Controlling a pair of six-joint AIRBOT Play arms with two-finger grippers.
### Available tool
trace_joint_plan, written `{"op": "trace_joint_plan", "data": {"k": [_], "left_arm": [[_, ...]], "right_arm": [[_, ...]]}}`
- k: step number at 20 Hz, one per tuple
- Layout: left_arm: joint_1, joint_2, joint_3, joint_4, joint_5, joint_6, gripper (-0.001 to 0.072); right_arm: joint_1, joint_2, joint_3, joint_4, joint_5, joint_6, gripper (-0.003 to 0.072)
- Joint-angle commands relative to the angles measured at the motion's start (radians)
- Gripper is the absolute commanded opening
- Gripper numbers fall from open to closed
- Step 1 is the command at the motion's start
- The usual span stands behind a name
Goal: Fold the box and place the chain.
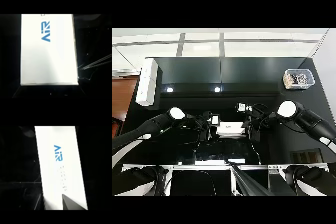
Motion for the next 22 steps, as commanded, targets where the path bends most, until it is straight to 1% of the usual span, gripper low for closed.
{"op": "trace_joint_plan", "data": {"k": [1, 3, 4, 5, 6, 9, 10, 11, 13, 17, 20, 22], "left_arm": [[0.000, 0.000, 0.000, 0.000, 0.000, -0.001, 0.0457], [0.000, 0.000, 0.000, 0.000, 0.000, -0.001, 0.0457], [0.000, 0.000, 0.000, 0.000, 0.000, -0.001, 0.0457], [0.000, 0.000, 0.000, 0.000, 0.000, -0.001, 0.0457], [0.000, 0.000, 0.000, 0.000, 0.000, -0.001, 0.0457], [0.000, 0.000, 0.000, 0.000, 0.000, -0.001, 0.0457], [0.000, 0.000, 0.000, 0.000, 0.000, -0.001, 0.0457], [0.000, 0.000, 0.000, 0.000, 0.000, -0.001, 0.0457], [0.000, 0.000, 0.000, 0.000, 0.000, -0.001, 0.0457], [0.000, 0.000, 0.000, 0.000, 0.000, -0.001, 0.0458], [0.000, 0.000, 0.000, -0.001, -0.003, -0.001, 0.0458], [0.000, 0.000, 0.000, -0.001, -0.009, -0.001, 0.0459]], "right_arm": [[-0.024, 0.041, 0.026, 0.013, 0.114, 0.237, 0.0328], [-0.038, 0.057, 0.026, 0.027, 0.172, 0.452, 0.0327], [-0.036, 0.057, 0.022, 0.035, 0.180, 0.563, 0.0290], [-0.030, 0.056, 0.010, 0.074, 0.170, 0.634, 0.0092], [-0.027, 0.056, -0.008, 0.132, 0.134, 0.652, 0.0016], [-0.023, 0.042, -0.062, 0.323, -0.056, 0.652, 0.0017], [-0.023, 0.025, -0.072, 0.371, -0.111, 0.652, 0.0017], [-0.023, 0.005, -0.074, 0.384, -0.135, 0.652, 0.0017], [-0.023, -0.047, -0.074, 0.369, -0.146, 0.652, 0.0017], [-0.023, -0.139, -0.085, 0.285, -0.143, 0.685, 0.0017], [-0.023, -0.142, -0.089, 0.274, -0.146, 0.684, 0.0017], [-0.024, -0.133, -0.085, 0.283, -0.120, 0.680, 0.0017]]}}
